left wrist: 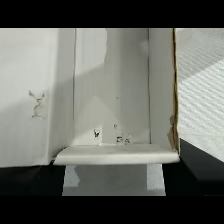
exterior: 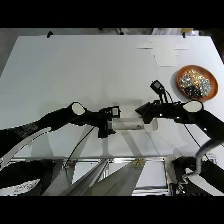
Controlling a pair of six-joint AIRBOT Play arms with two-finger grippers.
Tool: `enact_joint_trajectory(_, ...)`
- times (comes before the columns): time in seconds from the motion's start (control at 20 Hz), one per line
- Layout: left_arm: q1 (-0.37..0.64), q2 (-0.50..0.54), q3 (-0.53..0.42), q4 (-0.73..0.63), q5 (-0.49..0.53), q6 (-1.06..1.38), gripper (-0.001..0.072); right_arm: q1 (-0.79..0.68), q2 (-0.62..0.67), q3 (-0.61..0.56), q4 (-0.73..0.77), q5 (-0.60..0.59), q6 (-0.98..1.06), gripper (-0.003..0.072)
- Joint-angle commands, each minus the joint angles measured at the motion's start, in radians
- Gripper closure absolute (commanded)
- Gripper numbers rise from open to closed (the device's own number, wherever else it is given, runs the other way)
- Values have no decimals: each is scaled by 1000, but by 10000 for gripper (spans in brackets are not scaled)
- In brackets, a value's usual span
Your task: Fold the box and place the chain.
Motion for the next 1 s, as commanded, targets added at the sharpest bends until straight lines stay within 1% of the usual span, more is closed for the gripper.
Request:
enact_joint_trajectory(0.0,0,0,-1,0,-1,-1,456,0,108,46,-101,84,63,670)
enact_joint_trajectory(0.1,0,0,-1,0,0,-1,456,0,192,48,-205,113,64,670)
enact_joint_trajectory(0.25,0,0,-1,0,0,-1,456,0,296,48,-455,185,63,670)
enact_joint_trajectory(0.35,0,0,-1,0,0,-1,456,0,322,47,-630,257,63,670)
enact_joint_trajectory(0.4,0,0,-1,0,0,-1,456,0,321,47,-677,286,63,670)
enact_joint_trajectory(0.5,0,0,-1,0,0,-1,456,1,320,47,-686,313,52,668)
enact_joint_trajectory(0.55,0,0,-1,0,-1,-1,456,1,318,47,-662,310,13,609)
enact_joint_trajectory(0.6,0,0,-1,0,0,-1,456,1,311,47,-650,301,-40,451)
enact_joint_trajectory(0.65,0,0,-1,0,0,-1,456,0,301,47,-649,296,-100,345)
enact_joint_trajectory(0.75,0,0,-1,0,0,-1,456,1,271,45,-643,296,-212,344)
enact_joint_trajectory(0.8,0,0,-1,0,-1,-1,456,1,256,40,-612,289,-266,347)
enact_joint_trajectory(0.9,0,0,-1,0,0,-1,456,1,222,22,-542,282,-393,407)
enact_joint_trajectory(0.95,0,0,-1,0,0,-1,456,1,208,8,-538,274,-456,413)
